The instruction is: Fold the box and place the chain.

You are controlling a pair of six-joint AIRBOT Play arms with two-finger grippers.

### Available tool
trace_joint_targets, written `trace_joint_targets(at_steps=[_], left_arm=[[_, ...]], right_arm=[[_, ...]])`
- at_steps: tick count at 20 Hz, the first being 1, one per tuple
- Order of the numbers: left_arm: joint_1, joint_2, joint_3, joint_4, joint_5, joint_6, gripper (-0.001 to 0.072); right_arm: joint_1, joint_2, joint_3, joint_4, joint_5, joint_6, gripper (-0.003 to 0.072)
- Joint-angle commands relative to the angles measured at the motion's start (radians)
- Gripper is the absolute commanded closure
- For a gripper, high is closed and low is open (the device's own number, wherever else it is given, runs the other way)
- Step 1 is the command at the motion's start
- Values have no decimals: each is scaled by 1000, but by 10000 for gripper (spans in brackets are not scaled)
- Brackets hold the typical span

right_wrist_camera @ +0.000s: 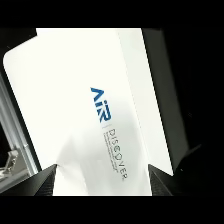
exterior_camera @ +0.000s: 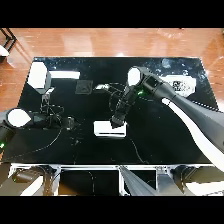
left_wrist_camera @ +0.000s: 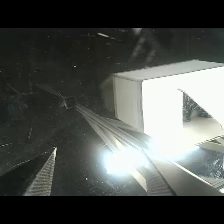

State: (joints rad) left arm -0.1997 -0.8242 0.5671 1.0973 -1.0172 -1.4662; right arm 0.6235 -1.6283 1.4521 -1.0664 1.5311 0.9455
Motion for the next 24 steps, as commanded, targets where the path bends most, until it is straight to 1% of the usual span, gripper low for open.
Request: trace_joint_targets(at_steps=[1,3,4,6,7,8,10,11,12,19,23,24], left_arm=[[1,1,0,1,0,0,75],[1,1,0,2,0,0,76],[1,1,0,2,0,0,76],[1,1,0,2,1,0,76],[1,1,0,2,1,0,76],[1,1,0,2,1,0,76],[1,1,0,2,1,0,76],[1,1,0,2,1,0,76],[1,1,0,2,1,0,76],[1,1,0,2,0,0,76],[1,1,0,2,0,0,76],[1,1,0,2,0,0,76]], right_arm=[[17,0,-2,-79,-6,37,58],[27,1,-2,-102,-13,45,59],[31,4,-2,-102,-19,45,116],[34,14,-2,-102,-29,45,126],[34,19,-2,-103,-32,45,173],[34,24,-2,-102,-34,45,239],[34,27,-2,-102,-36,45,279],[36,28,-2,-103,-38,45,280],[39,28,-2,-102,-40,45,377],[74,28,-2,-107,-83,73,385],[75,28,-2,-106,-87,90,386],[75,28,-2,-106,-85,92,427]])
